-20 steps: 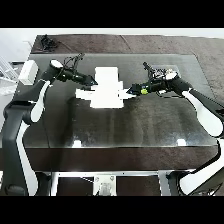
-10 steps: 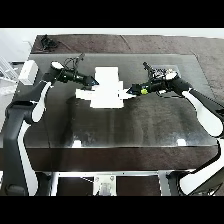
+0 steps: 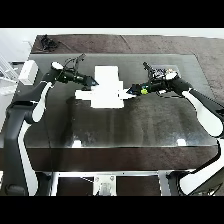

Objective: Fold the box and place the chain.

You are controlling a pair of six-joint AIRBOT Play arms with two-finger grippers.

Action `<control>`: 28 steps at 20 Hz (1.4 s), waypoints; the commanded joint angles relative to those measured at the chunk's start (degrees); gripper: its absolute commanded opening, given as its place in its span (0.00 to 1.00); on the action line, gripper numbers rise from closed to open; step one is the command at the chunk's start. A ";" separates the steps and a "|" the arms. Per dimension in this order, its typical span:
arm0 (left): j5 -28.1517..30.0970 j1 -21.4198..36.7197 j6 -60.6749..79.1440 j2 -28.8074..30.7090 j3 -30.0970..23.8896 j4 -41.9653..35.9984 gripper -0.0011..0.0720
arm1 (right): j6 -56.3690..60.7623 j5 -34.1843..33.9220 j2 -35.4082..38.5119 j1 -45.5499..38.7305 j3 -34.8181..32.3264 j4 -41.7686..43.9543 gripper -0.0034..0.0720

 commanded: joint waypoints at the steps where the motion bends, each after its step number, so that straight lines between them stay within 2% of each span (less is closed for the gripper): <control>1: -0.07 -0.02 1.18 -0.02 -0.02 -1.16 0.26 | 0.00 0.04 0.00 0.04 0.07 0.00 0.06; 2: -0.04 -0.02 1.86 -0.02 -0.02 -1.66 0.19 | 0.00 0.07 0.00 0.04 0.07 0.00 0.06; 4: -0.20 0.00 3.32 -0.02 -0.02 -2.40 0.16 | 0.00 0.09 0.00 0.04 0.07 0.00 0.06; 5: -0.59 0.00 4.11 -0.02 -0.02 -2.67 0.09 | 0.00 0.09 0.00 0.04 0.07 0.02 0.06; 7: -1.27 0.00 5.64 -0.02 -0.02 -3.15 0.04 | 0.02 0.44 0.00 0.04 0.07 0.02 0.06; 12: -5.79 0.00 13.22 0.00 -0.26 -3.15 0.04 | -0.22 0.44 0.04 -0.07 0.09 0.02 0.06; 13: -6.03 0.00 15.19 0.00 -0.52 -3.15 0.04 | -0.22 0.46 0.09 -0.24 0.09 0.04 0.13; 14: -6.14 0.02 17.62 0.02 -0.74 -3.43 0.04 | -0.24 0.66 0.13 -0.55 0.15 0.04 0.30; 15: -5.70 0.07 19.82 0.07 -0.98 -3.61 0.03 | -1.05 1.22 0.13 -1.20 0.37 0.04 0.34; 21: -9.29 0.07 35.39 0.11 -1.14 -7.82 0.03 | -1.73 1.99 0.26 -7.58 1.90 0.07 0.34; 24: -10.14 0.26 42.10 0.24 -4.46 -12.70 0.03 | -2.14 1.97 0.26 -10.10 1.90 0.07 0.34; 28: -9.14 0.28 49.22 1.55 -9.66 -13.81 0.03 | -3.67 1.95 0.26 -10.84 1.90 0.04 0.34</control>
